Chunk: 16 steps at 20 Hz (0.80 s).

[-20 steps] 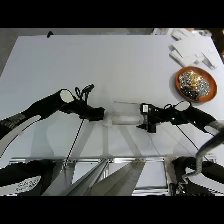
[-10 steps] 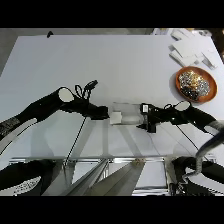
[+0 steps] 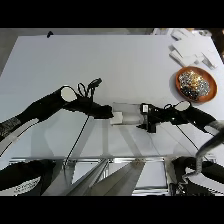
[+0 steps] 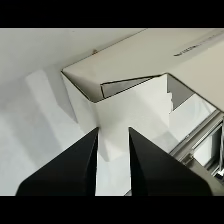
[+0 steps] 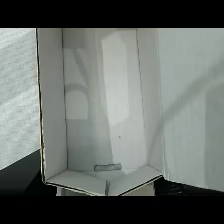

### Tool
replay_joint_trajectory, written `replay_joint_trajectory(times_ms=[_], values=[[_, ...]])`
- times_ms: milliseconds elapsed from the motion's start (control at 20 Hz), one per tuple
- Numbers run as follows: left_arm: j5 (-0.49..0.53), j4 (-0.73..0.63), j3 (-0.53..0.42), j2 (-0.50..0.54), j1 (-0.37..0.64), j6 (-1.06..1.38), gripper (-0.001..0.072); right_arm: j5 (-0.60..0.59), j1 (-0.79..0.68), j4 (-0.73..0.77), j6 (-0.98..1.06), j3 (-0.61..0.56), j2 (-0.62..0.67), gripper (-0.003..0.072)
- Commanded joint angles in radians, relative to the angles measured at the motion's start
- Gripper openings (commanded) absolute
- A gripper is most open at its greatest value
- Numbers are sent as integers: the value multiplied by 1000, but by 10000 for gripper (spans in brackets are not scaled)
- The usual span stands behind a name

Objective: Fold the box and place the chain.

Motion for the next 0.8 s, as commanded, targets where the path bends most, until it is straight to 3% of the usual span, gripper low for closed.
replay_joint_trajectory(times_ms=[0,350,750], values=[[7,22,7,0,-17,-8,221,0,0,0,0,0,0,436],[21,268,77,-26,-100,-257,229,0,0,0,0,0,0,436],[-70,443,185,-88,-187,-480,230,0,0,0,0,0,0,436]])
